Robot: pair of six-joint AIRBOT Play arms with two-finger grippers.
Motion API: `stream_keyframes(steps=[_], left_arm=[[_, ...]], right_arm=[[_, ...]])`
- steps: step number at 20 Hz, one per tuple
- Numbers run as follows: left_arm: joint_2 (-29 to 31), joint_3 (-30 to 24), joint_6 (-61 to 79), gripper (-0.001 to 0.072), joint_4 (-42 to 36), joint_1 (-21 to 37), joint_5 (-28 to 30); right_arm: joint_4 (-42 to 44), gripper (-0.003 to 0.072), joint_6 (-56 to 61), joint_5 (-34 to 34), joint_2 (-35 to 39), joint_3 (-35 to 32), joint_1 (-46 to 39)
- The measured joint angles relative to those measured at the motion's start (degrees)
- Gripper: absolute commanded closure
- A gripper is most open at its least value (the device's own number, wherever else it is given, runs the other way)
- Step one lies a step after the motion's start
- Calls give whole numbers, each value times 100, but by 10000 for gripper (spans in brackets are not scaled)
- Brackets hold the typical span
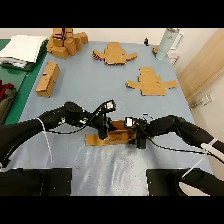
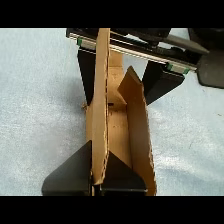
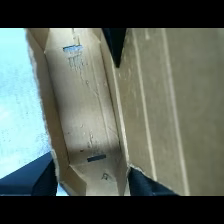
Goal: Fold the box.
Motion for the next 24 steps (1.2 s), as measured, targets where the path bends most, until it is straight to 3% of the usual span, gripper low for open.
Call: stream_keyframes(steps=[2,19,20,24], left_arm=[[2,0,0,697,-4,0,7],[0,0,0,698,-9,0,15],[2,0,0,697,-11,0,17],[0,0,2,698,-42,0,22]], right_arm=[[-2,75,0,50,0,0,0],[-4,70,-2,144,-2,-2,0],[-4,-34,2,149,0,-2,0],[-28,-34,166,160,70,0,0]])
